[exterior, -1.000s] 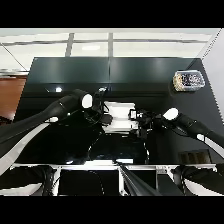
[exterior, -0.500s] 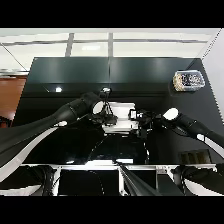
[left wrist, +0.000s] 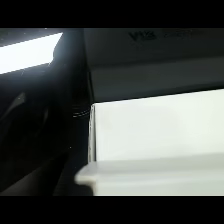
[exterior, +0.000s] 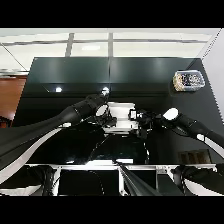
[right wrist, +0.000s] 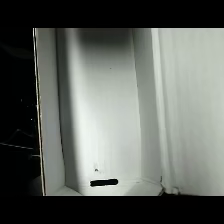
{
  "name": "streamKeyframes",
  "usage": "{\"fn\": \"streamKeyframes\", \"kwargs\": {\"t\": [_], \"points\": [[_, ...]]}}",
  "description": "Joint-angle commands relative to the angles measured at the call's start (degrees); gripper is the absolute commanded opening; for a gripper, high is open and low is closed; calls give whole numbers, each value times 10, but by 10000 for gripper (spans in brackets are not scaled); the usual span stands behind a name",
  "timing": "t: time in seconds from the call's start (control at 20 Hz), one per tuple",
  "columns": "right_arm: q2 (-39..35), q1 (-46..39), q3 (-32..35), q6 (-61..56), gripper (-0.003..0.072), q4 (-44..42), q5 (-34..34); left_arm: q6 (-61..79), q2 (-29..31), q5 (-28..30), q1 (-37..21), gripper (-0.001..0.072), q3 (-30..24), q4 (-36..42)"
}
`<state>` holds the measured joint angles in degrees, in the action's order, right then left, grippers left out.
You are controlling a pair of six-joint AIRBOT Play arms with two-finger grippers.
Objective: Fold the box and place the chain.
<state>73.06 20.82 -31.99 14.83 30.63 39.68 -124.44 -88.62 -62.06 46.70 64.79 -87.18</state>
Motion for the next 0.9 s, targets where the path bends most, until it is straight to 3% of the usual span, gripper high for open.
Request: {"fn": "streamKeyframes", "kwargs": {"t": [0.0,0.2,0.3,0.45,0.5,0.55,0.6,0.75,0.8,0.85], "points": [[0,0,0,0,166,0,0,-8,-4,2,-1,391,1,5],[0,0,0,0,166,0,0,-9,-4,6,-7,391,1,6],[0,0,0,0,166,0,0,-9,-4,10,-7,299,1,7],[0,0,0,0,166,0,0,-9,-4,17,-7,274,3,7],[0,0,0,0,166,0,0,-9,-4,16,-7,205,5,7],[0,0,0,0,166,0,0,-9,-4,17,-7,57,8,7],[0,0,0,0,166,0,0,-9,-5,19,-7,26,10,7],[0,0,0,0,166,0,0,-9,-9,14,-7,27,18,7],[0,0,0,0,166,0,0,-9,-9,14,-7,94,21,7],[0,0,0,0,166,0,0,-9,-10,14,-7,283,24,7]]}}
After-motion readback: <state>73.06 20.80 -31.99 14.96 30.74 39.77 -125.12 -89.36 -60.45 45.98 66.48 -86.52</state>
